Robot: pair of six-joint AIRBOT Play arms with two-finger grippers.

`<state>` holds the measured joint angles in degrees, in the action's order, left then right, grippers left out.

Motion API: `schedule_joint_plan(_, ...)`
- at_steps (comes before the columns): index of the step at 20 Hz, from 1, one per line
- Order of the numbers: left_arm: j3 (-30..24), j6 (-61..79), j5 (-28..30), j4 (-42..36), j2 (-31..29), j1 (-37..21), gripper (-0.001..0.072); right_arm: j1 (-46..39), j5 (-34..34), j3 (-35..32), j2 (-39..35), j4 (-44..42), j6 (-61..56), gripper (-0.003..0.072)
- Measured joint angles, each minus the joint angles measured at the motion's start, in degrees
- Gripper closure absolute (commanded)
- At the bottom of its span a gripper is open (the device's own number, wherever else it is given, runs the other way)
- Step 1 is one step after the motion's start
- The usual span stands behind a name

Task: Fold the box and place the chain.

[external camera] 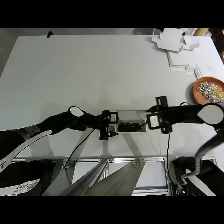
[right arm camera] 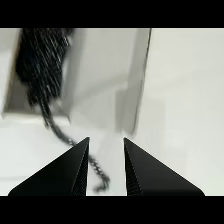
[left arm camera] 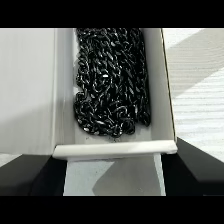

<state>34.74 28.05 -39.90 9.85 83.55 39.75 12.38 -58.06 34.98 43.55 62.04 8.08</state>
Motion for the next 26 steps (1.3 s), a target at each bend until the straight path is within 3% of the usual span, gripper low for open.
schedule_joint_plan(5,0.0,0.0,0.0,0.0,0.0,0.0,0.0436,-11.2,2.8,0.2,6.0,1.9,4.0,0.0446)
schedule_joint_plan(14,0.0,0.0,0.0,0.0,0.0,0.0,0.0436,-14.6,15.0,0.2,22.3,3.1,5.5,0.0468)
schedule_joint_plan(21,0.0,0.0,0.0,0.0,0.0,0.0,0.0436,-14.8,14.0,0.3,27.3,-1.0,5.7,0.0468)
schedule_joint_plan(23,0.0,0.0,0.0,0.0,0.0,0.0,0.0436,-14.8,13.1,0.3,27.8,-1.5,5.7,0.0532)
schedule_joint_plan(26,0.0,0.0,0.0,0.0,0.0,0.0,0.0436,-14.8,11.8,0.3,28.3,-2.0,5.7,0.0534)
